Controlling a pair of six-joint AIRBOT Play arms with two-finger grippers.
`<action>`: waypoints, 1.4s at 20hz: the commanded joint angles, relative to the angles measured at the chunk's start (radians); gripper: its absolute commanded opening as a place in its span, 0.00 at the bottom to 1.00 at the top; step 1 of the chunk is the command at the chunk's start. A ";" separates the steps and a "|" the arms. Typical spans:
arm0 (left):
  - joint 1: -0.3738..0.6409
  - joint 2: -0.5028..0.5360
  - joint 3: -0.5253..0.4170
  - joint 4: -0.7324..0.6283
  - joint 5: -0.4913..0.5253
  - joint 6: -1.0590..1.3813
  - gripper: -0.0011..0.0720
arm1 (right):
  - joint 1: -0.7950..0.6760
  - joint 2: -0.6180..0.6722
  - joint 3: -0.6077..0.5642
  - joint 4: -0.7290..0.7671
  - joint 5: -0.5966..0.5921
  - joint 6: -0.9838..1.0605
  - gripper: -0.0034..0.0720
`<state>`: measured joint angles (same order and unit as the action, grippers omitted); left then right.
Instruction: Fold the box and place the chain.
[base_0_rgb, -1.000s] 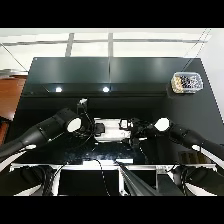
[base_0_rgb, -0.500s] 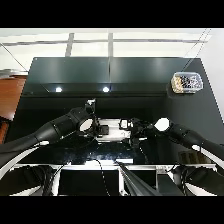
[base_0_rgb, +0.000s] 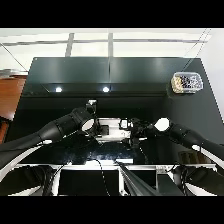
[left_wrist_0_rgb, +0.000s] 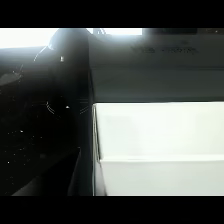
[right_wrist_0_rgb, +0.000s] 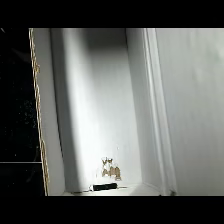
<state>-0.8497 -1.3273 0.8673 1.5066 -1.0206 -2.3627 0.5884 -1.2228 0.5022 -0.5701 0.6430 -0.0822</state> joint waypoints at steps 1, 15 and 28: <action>0.000 -0.002 0.001 -0.001 0.003 -0.001 0.39 | 0.000 -0.001 0.000 0.000 0.000 0.000 0.67; -0.011 -0.002 0.001 -0.005 0.018 0.000 0.05 | 0.000 -0.001 0.000 0.000 0.000 0.000 0.67; -0.002 0.000 0.042 0.047 -0.082 -0.047 0.62 | 0.001 -0.001 0.000 0.000 0.000 0.000 0.67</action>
<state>-0.8532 -1.3273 0.9085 1.5398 -1.0969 -2.3974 0.5884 -1.2228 0.5022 -0.5697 0.6430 -0.0826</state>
